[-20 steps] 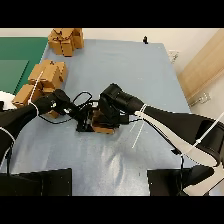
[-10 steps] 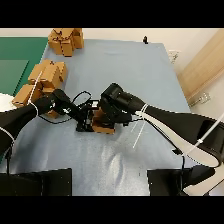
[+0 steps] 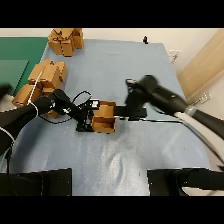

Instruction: Fold the box.

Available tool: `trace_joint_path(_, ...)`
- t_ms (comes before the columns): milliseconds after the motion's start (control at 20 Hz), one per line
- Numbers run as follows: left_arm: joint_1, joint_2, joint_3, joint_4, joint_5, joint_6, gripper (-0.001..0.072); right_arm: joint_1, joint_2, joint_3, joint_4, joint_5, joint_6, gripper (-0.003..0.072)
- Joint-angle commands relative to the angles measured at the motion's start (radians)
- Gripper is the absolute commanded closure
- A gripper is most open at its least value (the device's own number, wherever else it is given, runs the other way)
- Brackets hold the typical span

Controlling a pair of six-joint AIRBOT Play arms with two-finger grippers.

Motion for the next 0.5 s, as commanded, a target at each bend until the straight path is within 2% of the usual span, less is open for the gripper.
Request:
trace_joint_path(0, 0.001, 0.000, 0.000, 0.000, 0.002, 0.000, 0.0696, -0.164, 0.253, -0.225, 0.238, 0.305, -0.202, 0.0682)
trace_joint_path(100, 0.001, 0.000, 0.000, 0.000, 0.002, 0.000, 0.0696, -0.318, 0.315, -0.359, 0.431, 0.349, -0.511, 0.0685)
trace_joint_path(200, 0.001, 0.000, 0.000, 0.000, 0.002, 0.000, 0.0696, -0.443, 0.249, -0.437, 0.636, 0.344, -0.869, 0.0685)
trace_joint_path(250, 0.001, 0.000, 0.000, 0.000, 0.003, 0.000, 0.0697, -0.480, 0.183, -0.442, 0.639, 0.366, -0.943, 0.0681)
trace_joint_path(300, 0.001, 0.000, 0.000, 0.000, 0.003, 0.000, 0.0697, -0.500, 0.119, -0.434, 0.627, 0.458, -0.920, 0.0680)
trace_joint_path(400, 0.001, 0.000, 0.000, 0.000, 0.002, 0.000, 0.0696, -0.507, 0.014, -0.423, 0.712, 0.673, -0.828, 0.0681)
trace_joint_path(450, 0.001, 0.000, 0.000, 0.000, 0.002, 0.000, 0.0696, -0.493, -0.038, -0.395, 0.756, 0.698, -0.882, 0.0681)
